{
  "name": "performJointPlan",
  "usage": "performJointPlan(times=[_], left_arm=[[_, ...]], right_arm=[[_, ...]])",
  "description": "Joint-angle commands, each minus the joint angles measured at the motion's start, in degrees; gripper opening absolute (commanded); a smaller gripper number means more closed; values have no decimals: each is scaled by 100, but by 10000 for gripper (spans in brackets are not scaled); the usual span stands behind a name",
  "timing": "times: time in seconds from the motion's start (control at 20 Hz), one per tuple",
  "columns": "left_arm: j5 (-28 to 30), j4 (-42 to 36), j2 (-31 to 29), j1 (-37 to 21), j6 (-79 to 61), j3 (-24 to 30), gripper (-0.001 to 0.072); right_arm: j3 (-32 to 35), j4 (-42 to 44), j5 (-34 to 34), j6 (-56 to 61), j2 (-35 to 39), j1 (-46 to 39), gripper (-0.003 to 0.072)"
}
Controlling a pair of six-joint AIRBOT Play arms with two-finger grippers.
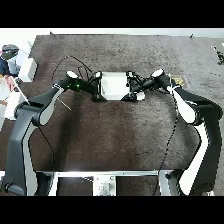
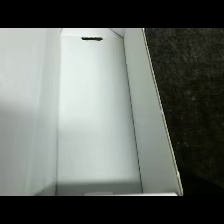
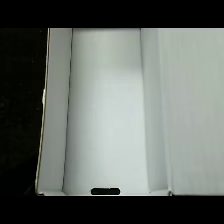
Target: Fold the box and place the chain.
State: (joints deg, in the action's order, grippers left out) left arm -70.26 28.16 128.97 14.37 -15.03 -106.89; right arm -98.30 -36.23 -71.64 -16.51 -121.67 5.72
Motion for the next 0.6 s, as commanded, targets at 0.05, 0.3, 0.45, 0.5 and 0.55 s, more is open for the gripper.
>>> performJointPlan(times=[0.05, 0.3, 0.45, 0.5, 0.55], left_arm=[[-28, -48, 4, -87, 2, 0, 720], [-238, -85, 4, -120, -2, 0, 719], [-275, -83, 4, -120, -2, 0, 718], [-286, -85, 4, -120, 0, 0, 718], [-284, -85, 4, -120, 0, 0, 709]], right_arm=[[-2, 2, 4, -2, -2, 2, 407], [-2, 2, 4, -2, -2, 2, 407], [-2, 2, 4, -2, -2, 2, 407], [-2, 2, 4, -2, -2, 2, 407], [-2, 2, 4, -2, -2, 2, 407]])
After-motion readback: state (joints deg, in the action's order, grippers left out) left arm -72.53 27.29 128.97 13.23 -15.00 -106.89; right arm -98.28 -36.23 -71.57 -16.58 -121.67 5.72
